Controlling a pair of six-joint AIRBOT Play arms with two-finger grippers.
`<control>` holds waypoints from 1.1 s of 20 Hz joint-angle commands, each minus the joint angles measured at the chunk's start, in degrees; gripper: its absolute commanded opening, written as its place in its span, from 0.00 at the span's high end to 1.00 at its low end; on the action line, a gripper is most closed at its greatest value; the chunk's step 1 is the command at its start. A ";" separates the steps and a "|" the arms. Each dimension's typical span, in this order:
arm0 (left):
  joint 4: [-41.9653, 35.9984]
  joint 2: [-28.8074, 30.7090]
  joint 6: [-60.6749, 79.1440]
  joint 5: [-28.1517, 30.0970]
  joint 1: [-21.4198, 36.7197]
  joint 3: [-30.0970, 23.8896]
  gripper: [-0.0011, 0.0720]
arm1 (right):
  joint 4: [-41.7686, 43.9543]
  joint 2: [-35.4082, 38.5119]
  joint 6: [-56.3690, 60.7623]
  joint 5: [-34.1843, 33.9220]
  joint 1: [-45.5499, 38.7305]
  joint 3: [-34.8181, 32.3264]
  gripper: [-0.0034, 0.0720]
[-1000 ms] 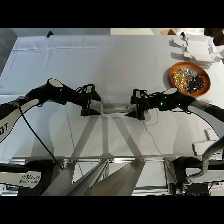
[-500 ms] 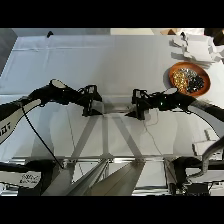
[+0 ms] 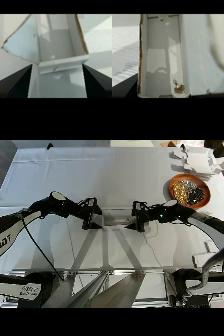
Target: Fold the box and place the chain.
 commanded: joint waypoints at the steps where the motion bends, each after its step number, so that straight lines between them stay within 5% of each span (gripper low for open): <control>1: 0.04 -0.02 -0.24 -0.66 0.33 0.07 0.02 | -0.11 0.04 0.00 -0.02 0.00 -0.02 0.24; 20: -1.81 -1.14 -1.51 7.54 -5.57 -0.17 0.03 | -0.11 0.04 0.00 0.00 0.02 0.00 0.24; 21: -1.81 -1.11 -1.51 7.54 -5.57 -0.17 0.05 | -0.11 0.04 -0.02 0.00 0.00 -0.02 0.24; 22: -1.81 -1.11 -1.49 7.52 -5.57 -0.17 0.23 | -0.11 0.04 -0.02 0.00 0.02 0.00 0.24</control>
